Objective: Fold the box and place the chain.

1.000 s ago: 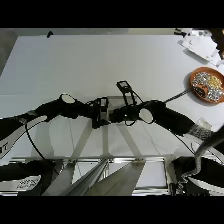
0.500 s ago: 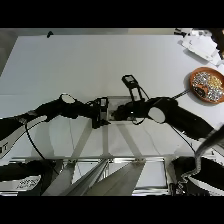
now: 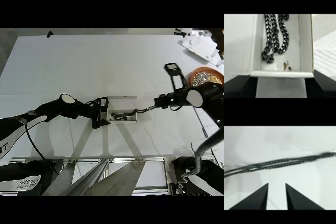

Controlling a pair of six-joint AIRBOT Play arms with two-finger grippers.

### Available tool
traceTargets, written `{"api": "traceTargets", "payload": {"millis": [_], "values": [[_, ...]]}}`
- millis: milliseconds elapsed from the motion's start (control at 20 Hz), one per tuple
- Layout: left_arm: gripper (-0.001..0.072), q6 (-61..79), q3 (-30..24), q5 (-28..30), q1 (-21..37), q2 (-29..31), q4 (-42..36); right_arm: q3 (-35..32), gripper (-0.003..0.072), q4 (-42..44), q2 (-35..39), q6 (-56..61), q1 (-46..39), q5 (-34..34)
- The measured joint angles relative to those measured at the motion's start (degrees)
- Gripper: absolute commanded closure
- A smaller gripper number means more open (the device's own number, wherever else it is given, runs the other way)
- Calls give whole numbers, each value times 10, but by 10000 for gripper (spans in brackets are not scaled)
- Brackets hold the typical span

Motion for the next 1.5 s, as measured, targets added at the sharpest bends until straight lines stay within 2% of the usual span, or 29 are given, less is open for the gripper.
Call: {"api": "traceTargets", "payload": {"millis": [50,200,300,500,850,1150,1500], "values": [[452,0,0,0,0,0,0,0,80,-15,-7,0,-29,0],[452,0,0,0,0,0,0,0,89,-42,-40,5,-110,-21],[452,0,0,0,0,0,0,0,157,-53,-68,28,-150,-53],[452,0,0,0,0,0,0,0,158,-66,-132,106,-204,-132],[452,0,0,0,0,0,0,0,158,-107,-212,233,-229,-233],[452,0,0,0,0,0,0,0,159,-201,-225,318,-236,-276],[452,0,0,0,0,0,0,0,190,-236,-235,345,-260,-331]]}}
